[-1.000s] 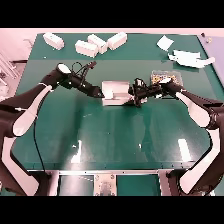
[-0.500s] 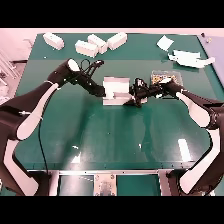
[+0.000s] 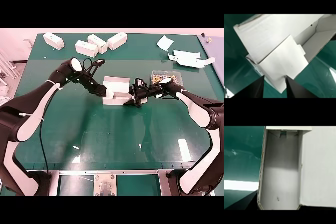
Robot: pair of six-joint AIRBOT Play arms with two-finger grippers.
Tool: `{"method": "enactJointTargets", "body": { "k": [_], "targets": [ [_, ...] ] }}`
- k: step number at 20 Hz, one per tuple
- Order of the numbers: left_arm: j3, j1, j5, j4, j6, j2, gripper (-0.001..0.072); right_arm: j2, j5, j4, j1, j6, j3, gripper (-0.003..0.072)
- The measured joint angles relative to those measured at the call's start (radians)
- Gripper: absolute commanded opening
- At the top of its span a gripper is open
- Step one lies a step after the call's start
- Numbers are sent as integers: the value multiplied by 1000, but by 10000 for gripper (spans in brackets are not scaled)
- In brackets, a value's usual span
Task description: Fold the box and place the chain.
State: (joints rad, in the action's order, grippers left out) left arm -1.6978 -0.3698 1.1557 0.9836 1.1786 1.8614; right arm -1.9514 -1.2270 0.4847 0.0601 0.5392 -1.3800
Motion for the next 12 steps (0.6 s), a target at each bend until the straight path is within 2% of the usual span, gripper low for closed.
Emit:
{"method": "enactJointTargets", "body": {
  "k": [12],
  "targets": [
    [0,-2,-40,-14,108,0,319,0,0,1,0,0,0,477]
  ]
}}
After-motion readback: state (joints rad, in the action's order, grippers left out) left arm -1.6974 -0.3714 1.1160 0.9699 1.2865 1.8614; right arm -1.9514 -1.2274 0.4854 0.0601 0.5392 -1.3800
